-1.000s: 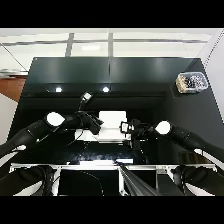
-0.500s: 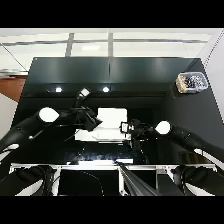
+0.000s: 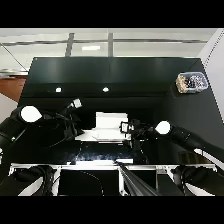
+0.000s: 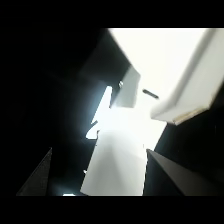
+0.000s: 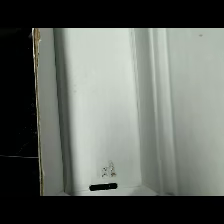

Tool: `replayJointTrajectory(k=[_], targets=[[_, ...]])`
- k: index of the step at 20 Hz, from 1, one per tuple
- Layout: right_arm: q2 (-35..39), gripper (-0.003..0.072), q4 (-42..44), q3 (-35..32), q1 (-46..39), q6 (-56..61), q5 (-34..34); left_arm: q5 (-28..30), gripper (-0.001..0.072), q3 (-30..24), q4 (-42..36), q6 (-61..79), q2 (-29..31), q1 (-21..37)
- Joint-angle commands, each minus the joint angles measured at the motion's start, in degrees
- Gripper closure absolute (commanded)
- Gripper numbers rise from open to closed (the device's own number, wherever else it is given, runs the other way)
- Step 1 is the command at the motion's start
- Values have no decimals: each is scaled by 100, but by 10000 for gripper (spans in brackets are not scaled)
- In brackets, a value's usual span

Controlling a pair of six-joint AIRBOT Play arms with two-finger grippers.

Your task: Fold the box and place the chain.

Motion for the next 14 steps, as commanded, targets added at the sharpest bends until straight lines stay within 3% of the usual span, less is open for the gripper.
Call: replayJointTrajectory(k=[1,7,14], targets=[[-2,251,0,-2,0,2,4,-251,1,-24,-444,1705,-382,-153],[-2,251,0,-2,0,4,22,175,1,-26,-894,2420,-1137,-459],[-2,251,0,-2,0,7,22,501,28,-101,-1008,1611,-1180,-833]])
